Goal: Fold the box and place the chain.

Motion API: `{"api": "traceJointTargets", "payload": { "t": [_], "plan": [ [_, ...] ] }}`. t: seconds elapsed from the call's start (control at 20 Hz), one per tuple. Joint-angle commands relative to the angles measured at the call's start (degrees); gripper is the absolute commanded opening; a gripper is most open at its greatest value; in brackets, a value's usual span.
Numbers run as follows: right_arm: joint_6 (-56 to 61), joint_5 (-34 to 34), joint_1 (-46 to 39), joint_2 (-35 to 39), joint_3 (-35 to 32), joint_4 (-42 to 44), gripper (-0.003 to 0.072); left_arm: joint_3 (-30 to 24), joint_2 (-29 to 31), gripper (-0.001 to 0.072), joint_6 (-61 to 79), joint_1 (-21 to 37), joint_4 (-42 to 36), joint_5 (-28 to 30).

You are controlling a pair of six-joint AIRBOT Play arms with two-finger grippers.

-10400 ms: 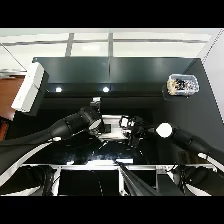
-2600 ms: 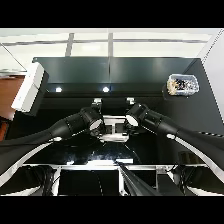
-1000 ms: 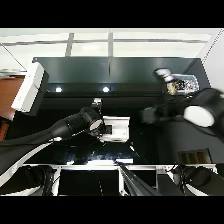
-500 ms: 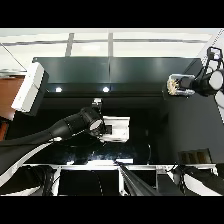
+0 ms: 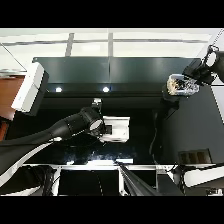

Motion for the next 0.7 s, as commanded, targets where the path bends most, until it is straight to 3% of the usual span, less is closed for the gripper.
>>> {"api": "traceJointTargets", "payload": {
  "t": [0.0, 0.4, 0.45, 0.55, 0.65],
  "plan": [
    [2.34, 3.15, -1.62, -5.77, 4.74, 0.39, 0.0531, -0.02, 0.00, 0.0030, 0.02, 0.04, 0.02, -0.07],
    [2.29, 3.96, -2.56, -7.98, 4.79, 0.35, 0.0529, -0.02, 0.00, 0.0030, 0.02, 0.04, 0.02, -0.04],
    [2.32, 3.93, -2.56, -8.20, 4.79, 0.35, 0.0424, -0.02, 0.00, 0.0030, 0.02, 0.02, 0.02, -0.04],
    [2.32, 3.74, -2.56, -8.59, 4.79, 0.37, 0.0356, -0.02, 0.00, 0.0030, 0.02, 0.02, 0.00, -0.07],
    [2.29, 3.32, -2.56, -8.63, 4.79, 0.37, 0.0356, -0.02, 0.00, 0.0030, 0.02, 0.02, 0.00, -0.04]
  ]
}}
